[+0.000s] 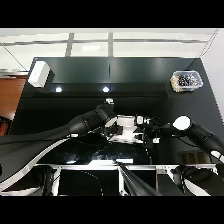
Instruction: Fold the box and place the chain.
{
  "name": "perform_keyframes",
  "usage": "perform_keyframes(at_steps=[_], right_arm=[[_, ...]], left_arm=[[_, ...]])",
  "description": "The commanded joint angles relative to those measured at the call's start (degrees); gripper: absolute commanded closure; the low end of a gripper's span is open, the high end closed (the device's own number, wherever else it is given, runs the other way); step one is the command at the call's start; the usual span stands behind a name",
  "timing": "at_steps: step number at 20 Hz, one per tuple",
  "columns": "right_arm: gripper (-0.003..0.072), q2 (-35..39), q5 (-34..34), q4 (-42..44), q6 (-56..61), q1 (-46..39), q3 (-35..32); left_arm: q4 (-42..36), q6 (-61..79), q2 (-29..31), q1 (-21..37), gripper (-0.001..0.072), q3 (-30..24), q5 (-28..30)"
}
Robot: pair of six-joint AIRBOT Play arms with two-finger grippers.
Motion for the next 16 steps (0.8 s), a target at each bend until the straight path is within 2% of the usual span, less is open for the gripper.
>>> perform_keyframes(at_steps=[1,5,6,7,9,10,11,12,13,14,15,16], right_arm=[[0.0450,-0.46,-2.97,1.42,2.21,1.31,0.00],[0.0449,-0.46,-2.93,0.92,2.21,1.31,0.00],[0.0425,-0.46,-2.93,0.94,2.27,1.31,0.00],[0.0286,-0.44,-2.97,0.92,2.43,1.31,0.00],[0.0318,-0.46,-2.97,0.90,2.54,1.31,0.00],[0.0400,-0.46,-2.93,0.90,2.95,1.31,0.00],[0.0552,-0.46,-2.86,0.72,3.13,1.31,0.00],[0.0490,-0.46,-2.99,0.72,3.13,1.31,0.00],[0.0268,-0.46,-3.30,0.72,3.13,1.31,0.00],[0.0268,-0.44,-3.78,0.68,3.13,1.31,0.00],[0.0502,-0.44,-4.02,0.35,3.10,1.31,0.02],[0.0625,-0.44,-4.09,-0.33,3.13,1.31,0.02]], left_arm=[[-0.22,-0.04,0.00,0.00,0.0684,0.00,0.33],[-0.22,-0.04,0.00,0.00,0.0684,0.00,0.31],[-0.22,-0.07,0.00,0.00,0.0684,0.00,0.31],[-0.22,-0.07,0.00,0.00,0.0684,0.00,0.31],[-0.22,-0.07,0.00,0.00,0.0684,0.00,0.31],[-0.22,-0.07,0.00,0.00,0.0684,0.00,0.28],[-0.22,-0.07,0.00,0.00,0.0684,0.00,0.31],[-0.22,-0.07,0.00,0.00,0.0684,0.00,0.31],[-0.22,-0.07,0.00,0.00,0.0684,0.00,0.31],[-0.22,-0.07,0.00,0.00,0.0684,0.00,0.31],[-0.22,-0.07,0.00,0.00,0.0684,0.00,0.31],[-0.22,-0.07,0.00,0.00,0.0684,0.00,0.28]])
